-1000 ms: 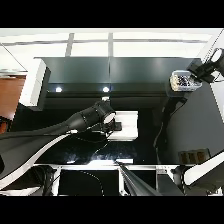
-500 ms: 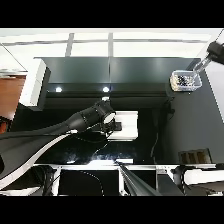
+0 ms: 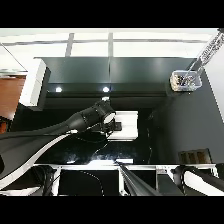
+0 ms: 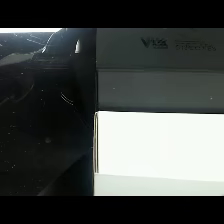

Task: Fold the box and place the chain.

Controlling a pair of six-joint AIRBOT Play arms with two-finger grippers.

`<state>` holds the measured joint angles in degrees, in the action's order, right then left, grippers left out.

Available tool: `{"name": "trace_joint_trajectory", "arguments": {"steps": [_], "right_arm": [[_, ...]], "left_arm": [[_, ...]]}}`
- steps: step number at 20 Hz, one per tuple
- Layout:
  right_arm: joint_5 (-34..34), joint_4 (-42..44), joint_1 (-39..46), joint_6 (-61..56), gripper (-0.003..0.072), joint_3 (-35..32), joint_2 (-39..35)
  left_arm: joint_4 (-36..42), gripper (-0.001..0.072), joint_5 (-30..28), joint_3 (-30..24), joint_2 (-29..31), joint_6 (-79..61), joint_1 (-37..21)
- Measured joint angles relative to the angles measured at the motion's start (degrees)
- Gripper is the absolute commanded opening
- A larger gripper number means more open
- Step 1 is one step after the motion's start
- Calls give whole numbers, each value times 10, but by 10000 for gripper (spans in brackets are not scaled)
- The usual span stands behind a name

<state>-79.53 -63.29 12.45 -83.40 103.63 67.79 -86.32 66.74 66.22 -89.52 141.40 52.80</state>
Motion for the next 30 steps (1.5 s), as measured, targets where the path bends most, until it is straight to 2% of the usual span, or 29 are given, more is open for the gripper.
{"name": "trace_joint_trajectory", "arguments": {"steps": [5,11,16,22,30], "right_arm": [[-60,19,-95,31,46,-35,-69],[-90,57,-207,59,46,-149,-101],[-95,85,-259,72,46,-229,-106],[-46,142,-319,87,46,-335,-106],[13,160,-347,96,47,-453,-106]], "left_arm": [[0,34,0,0,0,0,0],[0,34,0,0,0,0,0],[0,34,-1,0,0,0,0],[0,34,-1,0,0,0,0],[-2,33,-1,0,0,0,0]]}}
